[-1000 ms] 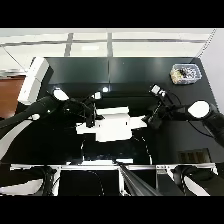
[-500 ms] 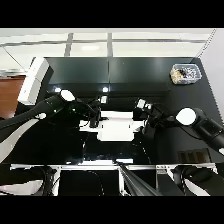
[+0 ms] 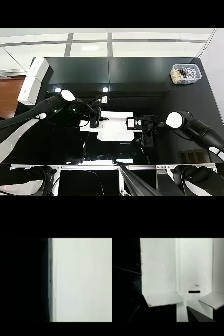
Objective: Fold the box and place the chain.
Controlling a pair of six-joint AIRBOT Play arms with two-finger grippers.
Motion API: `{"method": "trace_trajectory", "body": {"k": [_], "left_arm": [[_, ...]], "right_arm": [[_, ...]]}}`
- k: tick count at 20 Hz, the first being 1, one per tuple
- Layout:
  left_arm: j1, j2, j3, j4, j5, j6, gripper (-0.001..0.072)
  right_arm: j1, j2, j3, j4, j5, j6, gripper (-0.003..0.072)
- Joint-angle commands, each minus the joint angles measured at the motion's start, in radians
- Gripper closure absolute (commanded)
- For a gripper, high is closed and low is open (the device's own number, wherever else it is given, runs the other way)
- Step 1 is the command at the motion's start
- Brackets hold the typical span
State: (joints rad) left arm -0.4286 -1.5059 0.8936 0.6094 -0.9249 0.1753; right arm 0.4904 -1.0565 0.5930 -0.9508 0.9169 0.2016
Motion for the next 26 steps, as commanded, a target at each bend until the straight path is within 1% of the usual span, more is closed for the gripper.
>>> {"method": "trace_trajectory", "body": {"k": [1,7,12,16,17,18,20,21,24,26], "left_arm": [[0.0,-0.001,0.001,0.0,0.0,0.0,0.0677],[0.0,-0.001,0.001,0.0,0.002,0.0,0.0677],[0.0,-0.001,0.001,0.0,0.002,0.0,0.0677],[0.0,-0.001,0.001,0.0,0.002,0.0,0.0677],[0.0,-0.001,0.001,0.0,0.002,0.0,0.0677],[0.0,-0.001,0.001,0.0,0.001,0.0,0.0677],[0.0,-0.001,0.001,0.0,0.001,0.0,0.0677],[0.0,-0.001,0.001,0.0,0.001,0.0,0.0677],[0.0,-0.001,0.001,0.0,0.001,0.0,0.0677],[0.0,-0.001,0.001,0.0,0.001,0.0,0.0677]], "right_arm": [[0.004,-0.007,-0.007,0.057,-0.006,-0.028,0.0031],[0.014,-0.008,-0.058,0.075,-0.13,-0.047,0.0031],[0.1,-0.039,-0.076,0.08,-0.222,-0.067,0.0031],[0.137,-0.042,-0.076,0.165,-0.357,-0.01,0.0031],[0.134,-0.037,-0.072,0.163,-0.37,0.004,0.0031],[0.129,-0.025,-0.065,0.151,-0.357,0.008,0.0031],[0.097,-0.004,-0.027,0.102,-0.265,0.008,0.0032],[0.066,-0.003,-0.011,0.101,-0.24,0.008,0.0031],[-0.005,-0.003,0.024,0.106,-0.265,-0.001,0.0031],[-0.036,-0.005,0.024,0.113,-0.289,-0.001,0.0031]]}}
